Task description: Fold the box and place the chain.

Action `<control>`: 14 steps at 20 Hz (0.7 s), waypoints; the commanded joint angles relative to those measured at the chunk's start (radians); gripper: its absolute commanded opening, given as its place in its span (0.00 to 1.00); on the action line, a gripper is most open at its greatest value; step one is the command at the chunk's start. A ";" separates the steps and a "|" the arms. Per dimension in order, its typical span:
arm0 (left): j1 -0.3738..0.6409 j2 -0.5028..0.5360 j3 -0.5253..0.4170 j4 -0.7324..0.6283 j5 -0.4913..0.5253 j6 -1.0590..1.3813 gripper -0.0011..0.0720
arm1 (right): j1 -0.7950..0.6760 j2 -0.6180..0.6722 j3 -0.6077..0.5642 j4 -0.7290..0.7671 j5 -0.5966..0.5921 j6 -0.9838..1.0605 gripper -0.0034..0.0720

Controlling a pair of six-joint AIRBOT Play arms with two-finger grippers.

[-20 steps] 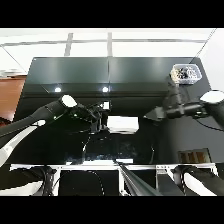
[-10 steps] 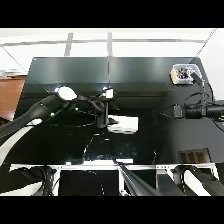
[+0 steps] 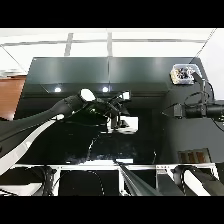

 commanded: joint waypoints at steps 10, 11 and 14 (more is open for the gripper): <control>-0.006 -0.018 0.010 0.066 -0.063 -0.024 0.98 | 0.000 0.001 0.000 -0.001 -0.017 -0.001 0.06; -0.006 -0.018 0.010 0.070 -0.061 -0.013 0.98 | 0.000 0.001 0.000 -0.001 -0.017 -0.001 0.06; -0.016 -0.018 0.010 0.154 -0.031 0.055 0.98 | 0.000 0.001 0.000 -0.002 -0.019 -0.001 0.06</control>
